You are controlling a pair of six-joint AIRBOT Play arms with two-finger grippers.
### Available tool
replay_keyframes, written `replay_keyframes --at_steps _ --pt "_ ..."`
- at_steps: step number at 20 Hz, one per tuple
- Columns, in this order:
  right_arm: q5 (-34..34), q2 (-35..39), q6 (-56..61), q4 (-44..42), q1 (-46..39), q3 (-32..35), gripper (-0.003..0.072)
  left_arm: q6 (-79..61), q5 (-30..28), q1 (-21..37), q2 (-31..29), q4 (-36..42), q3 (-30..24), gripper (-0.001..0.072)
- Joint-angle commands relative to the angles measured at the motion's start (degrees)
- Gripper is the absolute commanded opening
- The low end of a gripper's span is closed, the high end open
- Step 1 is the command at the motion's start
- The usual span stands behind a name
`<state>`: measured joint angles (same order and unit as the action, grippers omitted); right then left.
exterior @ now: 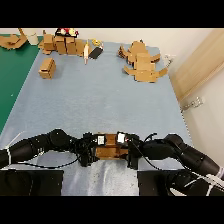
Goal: Fold the box.
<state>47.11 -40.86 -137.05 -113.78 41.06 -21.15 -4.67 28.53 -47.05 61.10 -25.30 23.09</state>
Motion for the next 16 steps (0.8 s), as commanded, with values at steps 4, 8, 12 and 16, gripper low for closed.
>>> replay_keyframes --at_steps 4,8,12,16 --pt "13.42 10.95 40.46 26.1 -0.42 -0.63 0.0003 0.13 -0.02 -0.02 -0.02 0.02 0.04 0.0293" --pt "17.4 14.36 71.63 30.18 -3.96 -1.44 0.0002 0.15 -0.02 -0.02 -0.02 0.02 0.04 0.0293" --pt "19.5 13.38 81.33 25.46 -8.59 1.27 0.0002 0.13 -0.02 -0.02 -0.02 0.02 0.04 0.0293" --pt "15.63 10.78 81.33 22.1 -8.79 3.39 0.0002 0.13 -0.02 -0.02 -0.02 0.02 0.04 0.0293"
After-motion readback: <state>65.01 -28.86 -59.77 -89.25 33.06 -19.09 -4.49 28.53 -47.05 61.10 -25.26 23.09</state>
